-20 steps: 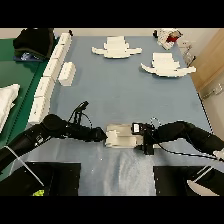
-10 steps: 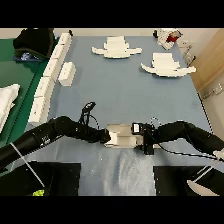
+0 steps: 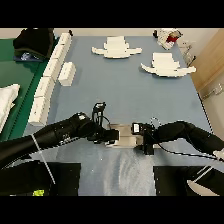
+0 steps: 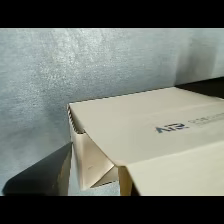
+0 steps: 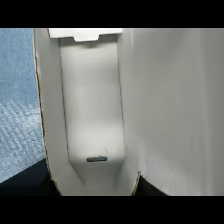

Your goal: Fold the box.

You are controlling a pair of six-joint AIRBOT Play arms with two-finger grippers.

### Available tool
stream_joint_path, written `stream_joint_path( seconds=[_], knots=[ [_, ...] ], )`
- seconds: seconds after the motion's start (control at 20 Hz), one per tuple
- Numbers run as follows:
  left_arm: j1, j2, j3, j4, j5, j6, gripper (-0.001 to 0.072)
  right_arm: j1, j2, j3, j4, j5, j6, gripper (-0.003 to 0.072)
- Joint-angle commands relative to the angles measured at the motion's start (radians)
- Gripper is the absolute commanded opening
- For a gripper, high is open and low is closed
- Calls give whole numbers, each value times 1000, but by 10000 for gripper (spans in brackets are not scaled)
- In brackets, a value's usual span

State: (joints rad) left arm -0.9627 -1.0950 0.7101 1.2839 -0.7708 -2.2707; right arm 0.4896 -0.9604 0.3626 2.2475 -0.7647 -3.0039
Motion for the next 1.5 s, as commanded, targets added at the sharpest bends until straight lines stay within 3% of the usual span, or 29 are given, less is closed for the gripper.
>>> stream_joint_path(
  seconds=[0.0, 0.1, 0.45, 0.65, 1.05, 1.1, 1.15, 1.45],
  knots=[
    [-49, -59, 88, 158, -119, -170, 399, 0, 0, 0, 1, 0, 0, 536],
    [-58, -84, 115, 190, -165, -208, 360, 0, 0, 0, 0, 0, 0, 536],
    [-99, -171, 173, 198, -185, -244, 360, 0, 0, 0, 0, 0, 0, 536],
    [-110, -211, 223, 243, -279, -297, 360, 0, 0, 0, 0, 0, 0, 536],
    [-110, -227, 224, 234, -271, -299, 343, 0, 0, 0, 0, 0, 0, 536],
    [-110, -232, 224, 230, -269, -315, 301, 0, 0, 0, 0, 0, 0, 536],
    [-110, -235, 224, 228, -268, -311, 16, 0, 0, 0, 0, 0, 0, 536],
    [-113, -235, 225, 227, -259, -311, 14, 0, 0, 0, 0, 0, 0, 536]
  ],
)
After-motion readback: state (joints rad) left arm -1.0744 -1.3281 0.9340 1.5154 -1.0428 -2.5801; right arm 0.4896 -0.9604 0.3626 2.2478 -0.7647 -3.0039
